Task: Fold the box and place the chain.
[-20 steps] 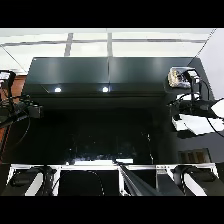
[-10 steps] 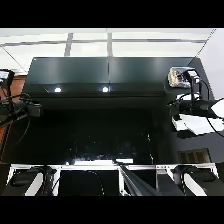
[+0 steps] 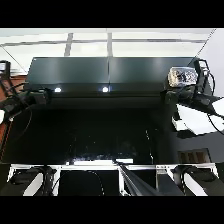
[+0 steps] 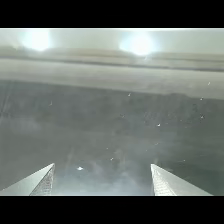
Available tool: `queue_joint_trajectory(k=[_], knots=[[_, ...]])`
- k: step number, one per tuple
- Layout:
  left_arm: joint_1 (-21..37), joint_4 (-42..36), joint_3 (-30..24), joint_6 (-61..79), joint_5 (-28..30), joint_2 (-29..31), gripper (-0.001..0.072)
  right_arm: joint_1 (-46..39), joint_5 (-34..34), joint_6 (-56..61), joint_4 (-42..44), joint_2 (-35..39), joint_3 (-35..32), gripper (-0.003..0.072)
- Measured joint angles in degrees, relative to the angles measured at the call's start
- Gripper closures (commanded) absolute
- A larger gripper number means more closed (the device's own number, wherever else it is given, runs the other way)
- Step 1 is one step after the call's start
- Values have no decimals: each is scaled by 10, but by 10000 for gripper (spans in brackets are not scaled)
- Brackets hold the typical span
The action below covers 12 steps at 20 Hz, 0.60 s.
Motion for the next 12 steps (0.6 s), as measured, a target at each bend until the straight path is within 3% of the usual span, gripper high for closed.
queue_joint_trajectory(k=[3,6,9,12], knots=[[-3,-17,0,0,-21,-33,2,-89,15,66,-101,-49,43,-25],[-4,-19,1,2,-54,-48,2,-252,56,115,-190,-128,129,-24],[-4,-19,1,5,-75,-53,2,-409,122,106,-213,-225,226,-24],[-4,-19,1,6,-82,-55,2,-497,188,28,-194,-318,315,-23]])
